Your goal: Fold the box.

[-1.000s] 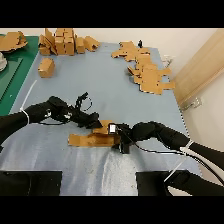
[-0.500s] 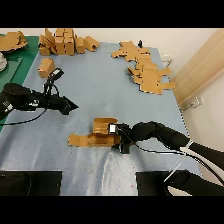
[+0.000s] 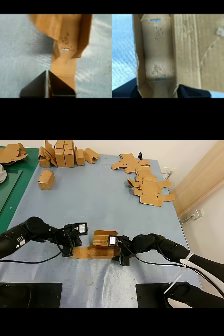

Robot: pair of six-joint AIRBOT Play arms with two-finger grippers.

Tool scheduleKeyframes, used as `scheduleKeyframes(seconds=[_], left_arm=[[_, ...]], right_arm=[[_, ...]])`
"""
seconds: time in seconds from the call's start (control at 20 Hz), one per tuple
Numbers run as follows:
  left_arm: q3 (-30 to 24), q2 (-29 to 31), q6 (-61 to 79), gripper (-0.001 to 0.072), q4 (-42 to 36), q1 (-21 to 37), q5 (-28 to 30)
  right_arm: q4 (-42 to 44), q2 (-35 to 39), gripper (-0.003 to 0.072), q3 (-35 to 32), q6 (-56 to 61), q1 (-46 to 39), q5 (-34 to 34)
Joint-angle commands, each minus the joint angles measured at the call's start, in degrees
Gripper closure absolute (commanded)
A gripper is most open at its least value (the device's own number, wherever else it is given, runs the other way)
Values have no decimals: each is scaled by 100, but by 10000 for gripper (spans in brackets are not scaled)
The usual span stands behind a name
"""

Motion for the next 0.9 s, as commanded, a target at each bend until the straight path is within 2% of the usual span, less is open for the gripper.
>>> scheduleKeyframes(seconds=[0.0,0.2,0.6,0.65,0.7,0.75,0.8,0.85], left_arm=[[-229,33,208,33,127,-374,350],[-229,31,177,34,-249,-413,-256],[-225,-221,166,36,-612,-1001,407],[-225,-267,166,81,-654,-1060,503],[-225,-297,168,202,-649,-1126,612],[-223,-310,166,274,-647,-1172,702],[-223,-310,166,273,-645,-1200,723],[-223,-310,164,344,-643,-1200,713]], right_arm=[[0,0,170,-4,2,7,4],[2,-2,170,-4,2,7,4],[4,-2,170,-4,2,7,2],[4,-2,170,-4,4,7,0],[4,0,170,-4,4,7,0],[4,-2,170,-4,4,7,0],[4,-2,170,-4,4,4,2],[4,-2,170,-4,2,7,2]])
